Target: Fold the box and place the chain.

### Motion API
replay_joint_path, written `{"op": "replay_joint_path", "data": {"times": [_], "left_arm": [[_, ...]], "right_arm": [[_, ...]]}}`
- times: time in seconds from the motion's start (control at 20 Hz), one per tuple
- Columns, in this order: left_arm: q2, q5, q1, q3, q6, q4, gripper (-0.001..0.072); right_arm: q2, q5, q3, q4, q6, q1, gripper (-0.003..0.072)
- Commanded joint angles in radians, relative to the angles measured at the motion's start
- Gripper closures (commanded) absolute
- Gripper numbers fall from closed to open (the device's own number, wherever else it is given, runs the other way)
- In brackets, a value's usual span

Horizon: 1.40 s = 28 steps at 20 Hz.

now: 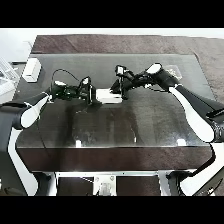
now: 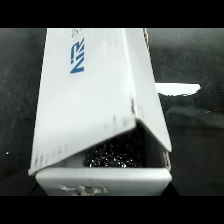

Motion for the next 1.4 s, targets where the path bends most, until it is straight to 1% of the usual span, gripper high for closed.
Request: {"op": "replay_joint_path", "data": {"times": [0.0, 0.15, 0.55, 0.65, 0.8, 1.1, 1.2, 1.35], "left_arm": [[0.001, -0.005, 0.000, 0.000, 0.002, 0.002, 0.0478], [0.001, -0.005, 0.000, 0.000, 0.002, 0.002, 0.0478], [0.001, -0.005, 0.000, 0.000, 0.002, 0.002, 0.0478], [0.001, -0.005, 0.000, 0.000, 0.002, 0.002, 0.0478], [0.001, -0.006, 0.000, 0.000, 0.002, 0.002, 0.0478], [0.001, -0.013, 0.000, 0.000, 0.002, 0.002, 0.0478], [0.001, -0.012, 0.000, 0.000, 0.002, 0.002, 0.0478], [0.001, -0.012, 0.000, 0.000, 0.002, 0.002, 0.0478]], "right_arm": [[0.000, -0.018, 0.000, 0.015, 0.011, 0.000, 0.0534], [0.002, -0.018, 0.000, 0.042, 0.015, 0.000, 0.0533], [0.002, -0.008, 0.000, 0.039, 0.064, 0.005, 0.0533], [0.002, -0.009, -0.010, 0.038, 0.063, 0.014, 0.0480], [0.001, -0.059, -0.026, 0.012, 0.064, 0.022, 0.0481], [0.001, -0.062, -0.026, 0.013, 0.064, 0.025, 0.0482], [0.001, -0.043, -0.026, 0.013, 0.069, 0.027, 0.0484], [0.001, 0.024, -0.042, 0.016, 0.085, 0.029, 0.0484]]}}
